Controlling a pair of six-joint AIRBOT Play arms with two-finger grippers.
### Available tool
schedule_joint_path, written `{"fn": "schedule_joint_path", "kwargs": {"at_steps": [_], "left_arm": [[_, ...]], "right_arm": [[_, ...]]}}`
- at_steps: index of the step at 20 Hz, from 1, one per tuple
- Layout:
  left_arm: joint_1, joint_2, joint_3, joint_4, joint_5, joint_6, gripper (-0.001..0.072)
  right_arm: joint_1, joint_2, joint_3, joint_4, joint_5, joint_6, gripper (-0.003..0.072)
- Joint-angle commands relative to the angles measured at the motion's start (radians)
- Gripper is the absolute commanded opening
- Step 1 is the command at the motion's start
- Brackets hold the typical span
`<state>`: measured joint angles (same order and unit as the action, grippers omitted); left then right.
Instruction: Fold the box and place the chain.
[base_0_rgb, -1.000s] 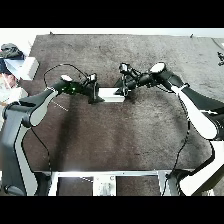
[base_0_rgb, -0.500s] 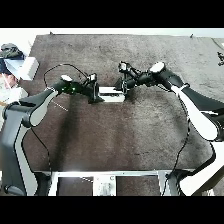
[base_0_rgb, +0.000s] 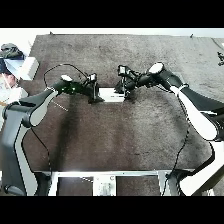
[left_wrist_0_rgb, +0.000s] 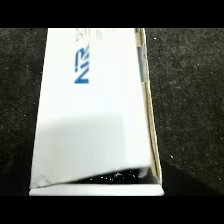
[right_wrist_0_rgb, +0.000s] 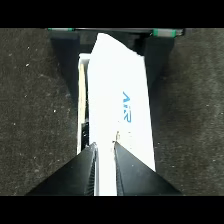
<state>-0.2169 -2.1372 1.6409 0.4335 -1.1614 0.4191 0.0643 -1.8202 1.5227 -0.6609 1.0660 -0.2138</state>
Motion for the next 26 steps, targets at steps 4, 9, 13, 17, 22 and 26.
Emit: {"fn": "schedule_joint_path", "kwargs": {"at_steps": [4, 9, 13, 17, 22, 26], "left_arm": [[0.000, 0.000, 0.000, 0.000, 0.000, 0.001, 0.0284], [0.000, 0.000, 0.000, 0.000, 0.000, 0.001, 0.0284], [0.000, 0.000, 0.000, 0.000, 0.000, 0.001, 0.0284], [0.000, 0.000, 0.000, 0.000, 0.000, 0.001, 0.0284], [0.000, 0.000, 0.000, 0.000, 0.000, 0.001, 0.0284], [0.000, 0.000, 0.000, 0.000, 0.000, 0.001, 0.0284]], "right_arm": [[0.018, -0.005, -0.057, -0.020, 0.010, 0.000, 0.0172], [-0.016, 0.015, -0.075, 0.084, 0.010, -0.001, 0.0292], [-0.055, 0.039, -0.075, 0.206, 0.011, -0.004, 0.0267], [-0.055, 0.013, -0.078, 0.208, 0.017, -0.003, 0.0013], [-0.056, -0.071, -0.079, 0.176, 0.109, 0.047, 0.0013], [-0.056, -0.087, -0.079, 0.149, 0.111, 0.058, 0.0012]]}}
